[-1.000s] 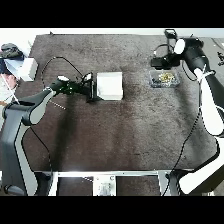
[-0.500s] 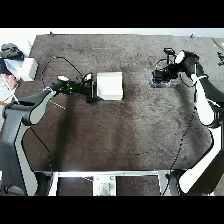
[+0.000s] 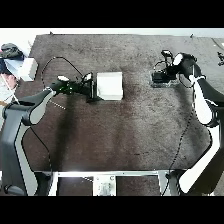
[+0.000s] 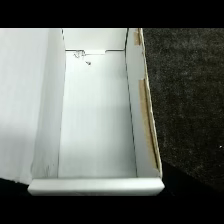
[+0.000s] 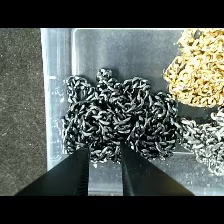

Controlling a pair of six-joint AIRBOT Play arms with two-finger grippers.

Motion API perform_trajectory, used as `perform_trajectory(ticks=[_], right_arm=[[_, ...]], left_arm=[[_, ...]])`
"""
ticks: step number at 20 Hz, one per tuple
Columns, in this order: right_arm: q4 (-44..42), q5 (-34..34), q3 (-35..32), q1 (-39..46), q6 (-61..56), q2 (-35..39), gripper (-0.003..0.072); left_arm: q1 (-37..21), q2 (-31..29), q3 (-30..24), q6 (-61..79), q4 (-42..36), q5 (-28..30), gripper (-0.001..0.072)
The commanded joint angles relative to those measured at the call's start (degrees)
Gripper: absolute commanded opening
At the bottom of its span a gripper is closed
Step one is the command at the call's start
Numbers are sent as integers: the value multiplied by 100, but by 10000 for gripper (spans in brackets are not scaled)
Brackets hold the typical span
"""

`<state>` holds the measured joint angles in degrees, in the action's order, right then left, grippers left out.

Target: Fold the box and place the chain.

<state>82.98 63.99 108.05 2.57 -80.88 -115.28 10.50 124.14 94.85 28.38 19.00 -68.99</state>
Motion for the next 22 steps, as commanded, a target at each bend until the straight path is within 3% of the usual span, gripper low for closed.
perform_trajectory(ticks=[1,3,5,12,22], right_arm=[[35,-4,2,0,35,-63,215],[37,37,2,0,35,-101,213],[35,52,2,0,57,-111,26],[33,66,4,-2,57,66,15],[-85,160,4,-11,240,1626,14]], left_arm=[[-2,-2,2,2,0,0,352],[-2,-2,2,2,0,2,352],[-2,-2,2,2,0,2,353],[-2,-2,2,2,0,2,352],[-2,-2,2,2,0,2,353]])
